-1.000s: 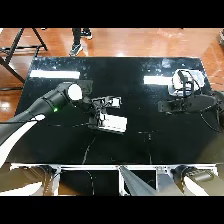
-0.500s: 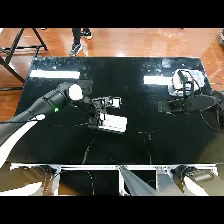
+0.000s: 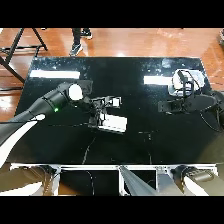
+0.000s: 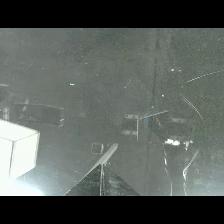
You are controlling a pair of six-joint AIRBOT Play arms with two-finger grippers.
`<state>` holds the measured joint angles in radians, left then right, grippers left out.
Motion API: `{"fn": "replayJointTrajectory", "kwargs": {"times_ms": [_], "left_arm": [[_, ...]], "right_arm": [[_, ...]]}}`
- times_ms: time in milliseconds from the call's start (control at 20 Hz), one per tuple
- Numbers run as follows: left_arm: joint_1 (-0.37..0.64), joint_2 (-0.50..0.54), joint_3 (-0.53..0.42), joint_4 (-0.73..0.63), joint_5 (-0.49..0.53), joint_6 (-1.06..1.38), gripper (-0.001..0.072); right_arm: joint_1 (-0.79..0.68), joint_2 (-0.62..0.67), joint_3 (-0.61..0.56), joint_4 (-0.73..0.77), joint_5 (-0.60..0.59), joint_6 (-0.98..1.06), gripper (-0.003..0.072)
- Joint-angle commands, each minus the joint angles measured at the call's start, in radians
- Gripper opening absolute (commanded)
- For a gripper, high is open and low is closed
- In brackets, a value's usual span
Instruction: Fold the box and place the chain.
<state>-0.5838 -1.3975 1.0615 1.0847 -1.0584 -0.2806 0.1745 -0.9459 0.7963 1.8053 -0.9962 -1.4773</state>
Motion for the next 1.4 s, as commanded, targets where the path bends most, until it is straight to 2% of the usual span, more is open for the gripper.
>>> {"fn": "replayJointTrajectory", "kwargs": {"times_ms": [0, 900, 1350], "left_arm": [[0.000, 0.003, 0.000, 0.000, 0.001, 0.000, 0.0651], [0.000, -0.010, -0.017, -0.003, 0.006, 0.000, 0.0651], [-0.039, -0.059, -0.017, -0.027, 0.054, -0.011, 0.0651]], "right_arm": [[0.000, 0.000, 0.001, 0.000, 0.000, 0.000, 0.0015], [0.000, 0.000, 0.001, 0.000, -0.002, 0.000, 0.0015], [0.000, 0.000, 0.001, 0.000, -0.002, 0.000, 0.0015]]}}
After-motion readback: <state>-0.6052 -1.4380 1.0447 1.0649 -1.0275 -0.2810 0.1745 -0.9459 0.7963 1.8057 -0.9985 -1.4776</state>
